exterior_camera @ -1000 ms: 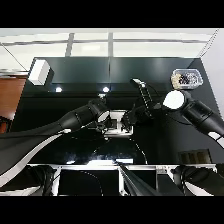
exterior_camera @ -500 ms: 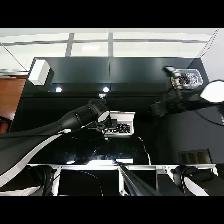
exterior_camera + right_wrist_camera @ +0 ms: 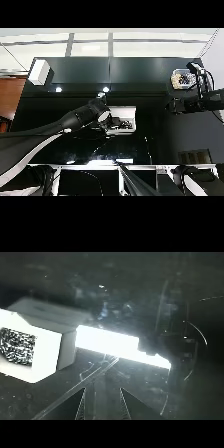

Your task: Fold the box and place the chain.

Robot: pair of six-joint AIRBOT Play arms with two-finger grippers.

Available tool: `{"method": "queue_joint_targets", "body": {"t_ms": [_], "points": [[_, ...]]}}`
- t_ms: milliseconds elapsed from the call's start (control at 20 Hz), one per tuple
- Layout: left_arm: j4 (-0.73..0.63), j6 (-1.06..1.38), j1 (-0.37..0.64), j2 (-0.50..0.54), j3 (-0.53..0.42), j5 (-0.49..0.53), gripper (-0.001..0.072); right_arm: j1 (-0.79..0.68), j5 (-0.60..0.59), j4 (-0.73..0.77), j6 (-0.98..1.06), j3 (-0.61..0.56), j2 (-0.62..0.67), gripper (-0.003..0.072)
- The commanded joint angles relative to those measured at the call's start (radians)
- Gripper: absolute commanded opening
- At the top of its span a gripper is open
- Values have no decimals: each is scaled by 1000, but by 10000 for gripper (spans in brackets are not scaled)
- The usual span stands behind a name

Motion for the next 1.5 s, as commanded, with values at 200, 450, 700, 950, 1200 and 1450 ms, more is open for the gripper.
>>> {"method": "queue_joint_targets", "body": {"t_ms": [200, 450, 700, 950, 1200, 1450], "points": [[-32, 420, 23, 121, 52, -63, 454, -7, -13, -3, -1, 0, 3, 275], [-23, 901, 118, 328, 19, -235, 454, -7, -14, -3, 20, 0, 3, 275], [-432, 1282, 463, 430, -285, 62, 454, -7, -36, -3, 60, 0, 3, 275], [-1030, 2168, 546, 378, -512, 168, 716, -7, -23, -4, 63, 0, 3, 274], [-976, 2695, 503, 284, -531, 241, 716, -7, -24, -4, 63, 0, 3, 274], [-950, 2790, 445, 216, -522, 301, 716, -7, -24, -3, 63, 0, 3, 274]]}}
